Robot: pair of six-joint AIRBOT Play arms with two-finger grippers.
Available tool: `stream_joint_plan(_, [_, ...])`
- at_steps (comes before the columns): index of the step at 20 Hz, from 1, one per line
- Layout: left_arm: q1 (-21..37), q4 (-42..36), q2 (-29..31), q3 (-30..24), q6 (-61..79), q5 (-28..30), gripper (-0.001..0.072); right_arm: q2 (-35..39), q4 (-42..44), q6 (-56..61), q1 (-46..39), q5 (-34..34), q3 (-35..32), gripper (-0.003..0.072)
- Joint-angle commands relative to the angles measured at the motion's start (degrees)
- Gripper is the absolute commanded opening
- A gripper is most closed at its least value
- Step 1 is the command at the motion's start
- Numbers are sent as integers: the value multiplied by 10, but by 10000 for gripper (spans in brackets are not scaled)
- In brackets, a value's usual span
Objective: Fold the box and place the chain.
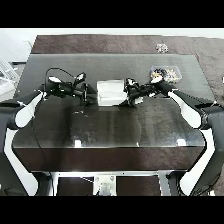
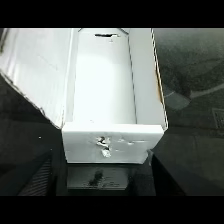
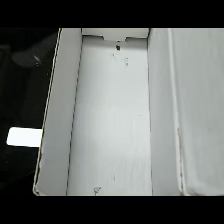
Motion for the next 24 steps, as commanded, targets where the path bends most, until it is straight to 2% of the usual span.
stream_joint_plan(1, [0,0,0,0,-3,0,720,0,1,0,1,1,0,596])
stream_joint_plan(6, [0,-8,0,0,-46,4,702,0,1,0,1,1,0,596])
stream_joint_plan(17, [6,33,0,0,43,2,720,0,1,0,1,1,0,596])
stream_joint_plan(24, [9,7,-1,0,43,-28,720,0,1,0,1,1,0,596])
